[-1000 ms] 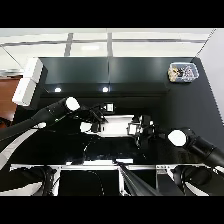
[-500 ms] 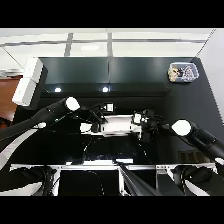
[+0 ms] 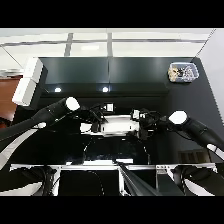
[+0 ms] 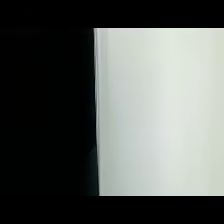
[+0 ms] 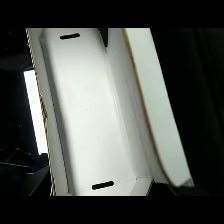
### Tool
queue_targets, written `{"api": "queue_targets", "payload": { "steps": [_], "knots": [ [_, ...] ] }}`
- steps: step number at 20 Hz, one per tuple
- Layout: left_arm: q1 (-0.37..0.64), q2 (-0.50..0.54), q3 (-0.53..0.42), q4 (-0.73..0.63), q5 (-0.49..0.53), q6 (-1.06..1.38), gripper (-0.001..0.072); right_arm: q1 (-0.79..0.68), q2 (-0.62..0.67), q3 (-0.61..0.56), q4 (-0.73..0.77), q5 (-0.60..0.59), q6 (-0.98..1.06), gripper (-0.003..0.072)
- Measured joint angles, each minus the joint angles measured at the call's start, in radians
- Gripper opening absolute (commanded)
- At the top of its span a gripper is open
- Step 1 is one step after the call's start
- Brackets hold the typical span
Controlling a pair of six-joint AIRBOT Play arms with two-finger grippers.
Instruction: Fold the box and place the chain.
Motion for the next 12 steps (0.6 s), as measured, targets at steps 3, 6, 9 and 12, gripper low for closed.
{"api": "queue_targets", "payload": {
  "steps": [3, 6, 9, 12],
  "knots": [
    [0.000, 0.000, 0.000, 0.000, 0.000, 0.000, 0.0027, -0.007, -0.051, 0.003, 0.008, 0.015, -0.039, 0.0696],
    [0.000, 0.000, 0.000, 0.000, 0.000, 0.001, 0.0027, -0.010, -0.086, 0.005, 0.010, 0.029, -0.068, 0.0696],
    [0.000, 0.000, 0.000, 0.000, -0.001, 0.001, 0.0027, -0.010, -0.113, 0.014, 0.008, 0.039, -0.094, 0.0696],
    [0.000, 0.000, 0.000, 0.000, -0.001, 0.000, 0.0027, -0.010, -0.131, 0.024, 0.006, 0.042, -0.112, 0.0696]
  ]
}}
